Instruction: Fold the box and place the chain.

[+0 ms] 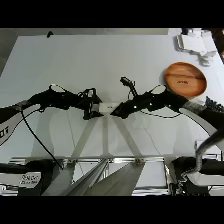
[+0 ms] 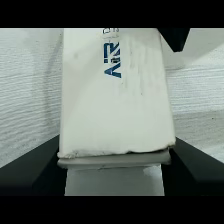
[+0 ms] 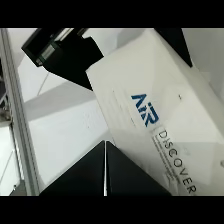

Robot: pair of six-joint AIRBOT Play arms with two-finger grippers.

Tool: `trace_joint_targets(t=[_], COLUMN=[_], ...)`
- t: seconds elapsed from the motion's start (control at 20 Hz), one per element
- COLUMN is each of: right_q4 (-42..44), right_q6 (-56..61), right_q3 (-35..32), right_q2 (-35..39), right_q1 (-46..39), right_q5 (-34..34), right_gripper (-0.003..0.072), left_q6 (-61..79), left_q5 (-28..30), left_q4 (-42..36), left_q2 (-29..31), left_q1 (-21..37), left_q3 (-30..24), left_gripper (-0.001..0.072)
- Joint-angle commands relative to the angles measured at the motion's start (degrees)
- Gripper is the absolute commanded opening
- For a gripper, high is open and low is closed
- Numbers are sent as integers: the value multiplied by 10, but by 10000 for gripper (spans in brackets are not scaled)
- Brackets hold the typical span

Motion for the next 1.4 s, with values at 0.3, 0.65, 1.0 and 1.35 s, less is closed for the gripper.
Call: trace_joint_targets(t=[0.3, 0.65, 1.0, 1.35], right_q4=[53, 172, 7, -56], right_q6=[14, 18, 136, 177], right_q3=[0, 0, 0, 0], right_q2=[7, 9, 2, 6], right_q1=[0, 24, 45, 45], right_q5=[10, -54, -91, -91], right_gripper=[9, 9, 9, 9], left_q6=[0, 0, 0, 0], left_q5=[0, 0, 0, 0], left_q4=[0, 0, 0, 0], left_q2=[0, 0, 0, 0], left_q1=[0, 0, 0, 0], left_q3=[0, 0, 0, 0], left_gripper=[316, 316, 316, 316])
